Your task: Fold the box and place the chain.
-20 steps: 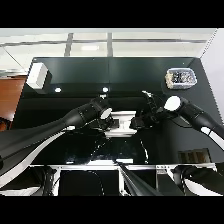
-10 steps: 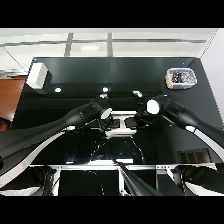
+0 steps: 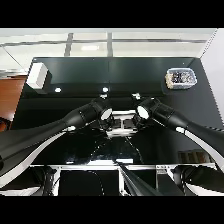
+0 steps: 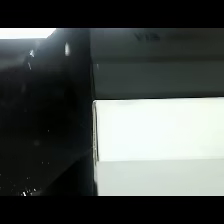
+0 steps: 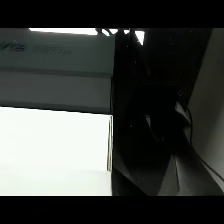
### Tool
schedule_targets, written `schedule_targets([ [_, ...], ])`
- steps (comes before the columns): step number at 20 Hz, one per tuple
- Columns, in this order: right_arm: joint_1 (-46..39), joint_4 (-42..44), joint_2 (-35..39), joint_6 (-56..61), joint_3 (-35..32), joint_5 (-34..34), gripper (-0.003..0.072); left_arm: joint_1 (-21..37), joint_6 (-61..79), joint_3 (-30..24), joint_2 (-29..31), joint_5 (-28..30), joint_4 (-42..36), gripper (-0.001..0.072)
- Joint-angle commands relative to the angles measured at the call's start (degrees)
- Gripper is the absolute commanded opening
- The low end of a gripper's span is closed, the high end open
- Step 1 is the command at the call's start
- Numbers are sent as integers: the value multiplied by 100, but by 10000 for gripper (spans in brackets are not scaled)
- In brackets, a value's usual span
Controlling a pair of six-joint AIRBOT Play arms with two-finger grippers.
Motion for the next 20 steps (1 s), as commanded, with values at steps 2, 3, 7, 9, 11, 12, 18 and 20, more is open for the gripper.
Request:
schedule_targets([
  [2, 24, -98, -26, 85, 4, 17, 14, 2, 39, 2, 0, -24, 37, 24],
  [3, 24, -68, -26, 85, 4, 17, 17, 2, 39, 2, 0, -24, 37, 24],
  [7, 24, 131, -26, 79, 4, -87, 232, 2, 39, 2, 0, -24, 37, 24],
  [9, 24, 116, -26, 79, 4, -94, 171, 2, 39, 2, 0, -24, 37, 24],
  [11, 24, 94, -26, 74, 4, -118, 13, 2, 39, 2, 0, -24, 37, 24],
  [12, 24, 92, -26, 74, 4, -120, 14, 2, 39, 2, 0, -22, 37, 24],
  [18, 24, 111, 195, -323, 210, 92, 485, 4, 39, 2, 0, -11, 63, 24],
  [20, 7, 4, 529, -492, 341, 310, 485, 4, 39, 2, 0, -4, 63, 24],
])
